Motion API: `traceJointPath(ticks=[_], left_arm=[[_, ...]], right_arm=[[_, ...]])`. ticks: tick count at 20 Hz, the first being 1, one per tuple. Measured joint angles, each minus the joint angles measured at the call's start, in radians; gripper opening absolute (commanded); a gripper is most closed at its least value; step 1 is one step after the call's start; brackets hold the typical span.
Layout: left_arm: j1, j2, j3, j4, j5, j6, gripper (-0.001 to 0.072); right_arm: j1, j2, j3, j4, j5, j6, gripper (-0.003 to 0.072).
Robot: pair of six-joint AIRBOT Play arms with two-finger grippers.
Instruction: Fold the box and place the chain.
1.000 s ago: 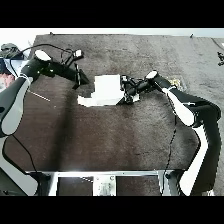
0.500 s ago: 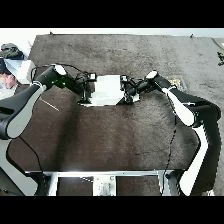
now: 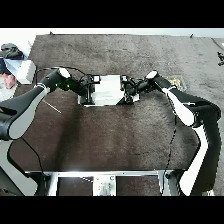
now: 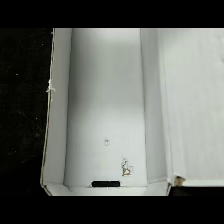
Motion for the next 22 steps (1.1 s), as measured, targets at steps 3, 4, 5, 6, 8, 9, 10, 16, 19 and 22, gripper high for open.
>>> traceJointPath(ticks=[3,4,5,6,8,9,10,16,19,22], left_arm=[[-0.002,0.0,0.0,0.0,0.002,0.002,0.071],[-0.002,0.0,0.0,0.0,0.003,0.002,0.0654],[-0.003,0.0,0.0,0.0,0.004,0.0,0.0439],[-0.003,0.0,0.0,0.0,0.006,-0.003,0.0387],[-0.003,0.0,0.0,0.001,0.008,-0.003,0.0283],[-0.003,0.0,0.0,-0.002,0.006,-0.003,0.0274],[-0.003,0.0,0.0,-0.002,0.005,-0.003,0.024],[-0.003,0.0,-0.005,-0.038,0.0,-0.003,0.0167],[-0.003,-0.002,-0.032,-0.106,0.016,0.04,0.0168],[-0.003,-0.002,-0.061,-0.171,0.047,0.094,0.0196]], right_arm=[[0.0,0.0,0.0,0.0,0.0,0.0,0.0431],[0.0,0.0,0.0,0.0,0.0,0.0,0.0431],[0.0,0.0,0.0,0.0,0.0,0.0,0.043],[0.0,0.0,0.0,0.0,0.0,0.0,0.043],[0.0,0.0,0.0,0.0,0.001,0.0,0.0431],[0.0,0.0,0.0,0.0,0.0,0.0,0.0431],[0.0,0.0,0.0,0.0,0.0,0.0,0.0431],[0.0,0.0,0.0,0.0,0.0,0.0,0.043],[0.0,0.0,0.0,0.0,0.0,0.0,0.0431],[0.0,0.0,0.0,0.0,0.001,-0.001,0.0431]])
